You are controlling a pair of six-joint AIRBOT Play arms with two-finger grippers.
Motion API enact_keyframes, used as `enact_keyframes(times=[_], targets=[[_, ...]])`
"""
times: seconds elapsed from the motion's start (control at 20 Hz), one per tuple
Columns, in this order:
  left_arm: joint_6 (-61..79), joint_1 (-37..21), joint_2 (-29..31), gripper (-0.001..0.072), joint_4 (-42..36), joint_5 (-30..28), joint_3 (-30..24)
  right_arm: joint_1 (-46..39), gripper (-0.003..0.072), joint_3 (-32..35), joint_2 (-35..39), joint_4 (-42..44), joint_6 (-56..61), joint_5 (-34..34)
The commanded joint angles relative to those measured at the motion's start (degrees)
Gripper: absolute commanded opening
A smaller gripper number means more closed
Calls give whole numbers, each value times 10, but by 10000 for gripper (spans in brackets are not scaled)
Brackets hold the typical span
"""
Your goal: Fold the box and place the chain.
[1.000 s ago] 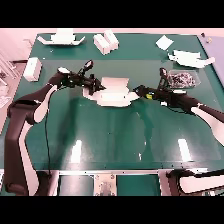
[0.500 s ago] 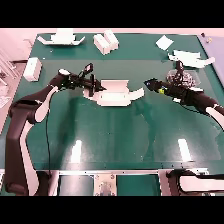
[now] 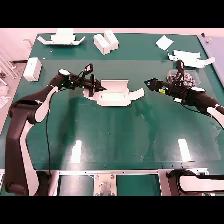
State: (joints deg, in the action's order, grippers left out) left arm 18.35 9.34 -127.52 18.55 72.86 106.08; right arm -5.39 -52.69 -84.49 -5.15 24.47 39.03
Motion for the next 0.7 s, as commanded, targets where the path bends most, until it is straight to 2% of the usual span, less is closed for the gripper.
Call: enact_keyframes(times=[0.0,0.15,0.35,0.65], targets=[[1,0,0,22,7,-4,0,-1,430,0,0,1,-34,0],[1,0,0,22,7,-4,0,-7,430,-2,1,13,-40,1],[1,0,0,22,7,-4,0,5,419,-2,8,7,-122,60],[1,0,0,22,5,-4,0,76,419,-1,57,-129,-181,60]])
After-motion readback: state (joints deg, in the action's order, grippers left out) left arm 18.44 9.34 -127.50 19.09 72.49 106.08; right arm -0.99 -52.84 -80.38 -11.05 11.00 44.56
